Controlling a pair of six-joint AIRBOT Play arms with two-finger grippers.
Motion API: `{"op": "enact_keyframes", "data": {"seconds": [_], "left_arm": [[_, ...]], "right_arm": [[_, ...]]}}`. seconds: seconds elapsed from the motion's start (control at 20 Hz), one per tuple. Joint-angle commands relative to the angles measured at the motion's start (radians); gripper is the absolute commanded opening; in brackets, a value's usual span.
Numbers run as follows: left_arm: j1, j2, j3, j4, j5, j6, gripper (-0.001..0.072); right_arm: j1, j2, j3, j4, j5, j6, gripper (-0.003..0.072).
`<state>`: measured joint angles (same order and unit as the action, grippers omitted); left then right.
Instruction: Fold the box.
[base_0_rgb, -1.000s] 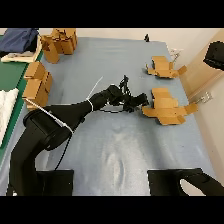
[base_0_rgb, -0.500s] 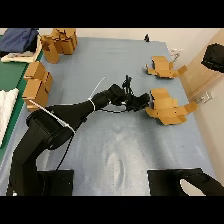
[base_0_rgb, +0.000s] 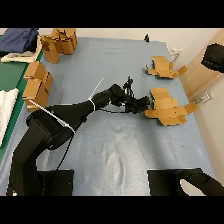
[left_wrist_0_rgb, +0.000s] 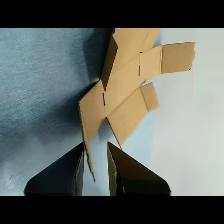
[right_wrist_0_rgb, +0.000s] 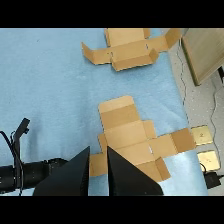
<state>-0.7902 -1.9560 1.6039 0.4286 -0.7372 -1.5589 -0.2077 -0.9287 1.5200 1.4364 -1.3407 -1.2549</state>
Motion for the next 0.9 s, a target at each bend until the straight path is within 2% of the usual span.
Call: {"op": "enact_keyframes", "data": {"seconds": [0.0, 0.2, 0.5, 0.55, 0.6, 0.85], "left_arm": [[0.0, 0.0, 0.013, 0.095, -0.032, -0.079, 0.023], [-0.001, 0.0, 0.069, 0.27, -0.064, -0.214, 0.023], [-0.002, -0.001, 0.079, 0.289, -0.082, -0.248, 0.0226], [-0.002, -0.001, 0.079, 0.289, -0.086, -0.249, 0.0212], [-0.002, 0.0, 0.079, 0.288, -0.089, -0.249, 0.0128], [-0.02, -0.001, 0.079, 0.283, -0.076, -0.267, 0.012]], "right_arm": [[0.0, -0.001, 0.0, 0.003, 0.0, 0.0, 0.0177], [0.0, -0.001, 0.0, 0.011, 0.0, 0.0, 0.0177], [0.0, -0.001, 0.0, 0.019, 0.0, 0.0, 0.0177], [0.0, -0.001, 0.0, 0.019, 0.0, 0.0, 0.0178], [0.0, -0.001, 0.0, 0.02, 0.0, 0.0, 0.0178], [0.0, -0.001, 0.0, 0.024, 0.0, 0.0, 0.0177]]}}
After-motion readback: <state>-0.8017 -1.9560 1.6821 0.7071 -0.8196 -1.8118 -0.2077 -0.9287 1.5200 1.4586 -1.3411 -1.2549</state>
